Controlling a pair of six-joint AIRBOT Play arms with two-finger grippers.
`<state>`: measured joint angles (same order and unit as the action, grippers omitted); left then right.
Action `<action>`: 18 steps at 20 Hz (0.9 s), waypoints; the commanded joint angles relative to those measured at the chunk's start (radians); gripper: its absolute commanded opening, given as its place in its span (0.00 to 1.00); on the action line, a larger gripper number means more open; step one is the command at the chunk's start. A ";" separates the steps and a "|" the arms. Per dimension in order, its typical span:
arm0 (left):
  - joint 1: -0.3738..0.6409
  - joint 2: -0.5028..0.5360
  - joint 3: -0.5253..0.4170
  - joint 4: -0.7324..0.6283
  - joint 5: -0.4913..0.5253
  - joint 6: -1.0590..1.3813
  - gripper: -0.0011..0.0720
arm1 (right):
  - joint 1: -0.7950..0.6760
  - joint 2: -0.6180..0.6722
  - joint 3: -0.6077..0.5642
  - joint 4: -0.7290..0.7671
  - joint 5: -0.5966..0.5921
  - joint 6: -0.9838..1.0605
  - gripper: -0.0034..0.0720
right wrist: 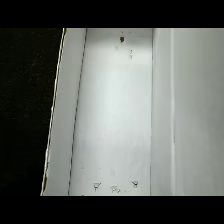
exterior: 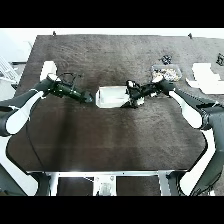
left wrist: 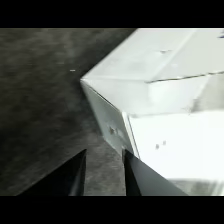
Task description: Fold the box and place the chain.
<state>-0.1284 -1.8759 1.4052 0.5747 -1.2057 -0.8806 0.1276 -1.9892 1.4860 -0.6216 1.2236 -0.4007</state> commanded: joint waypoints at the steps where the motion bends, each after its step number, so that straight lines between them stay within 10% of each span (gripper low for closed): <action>1: 0.000 0.000 0.002 -0.036 -0.024 0.019 0.40 | 0.000 0.000 0.000 0.000 0.000 0.000 0.82; 18: 0.000 0.000 0.038 -0.053 -0.019 0.024 0.40 | 0.000 0.000 0.000 0.000 0.000 0.000 0.82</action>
<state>-0.1287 -1.8763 1.4418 0.5285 -1.2484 -0.8558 0.1276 -1.9892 1.4860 -0.6216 1.2236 -0.4004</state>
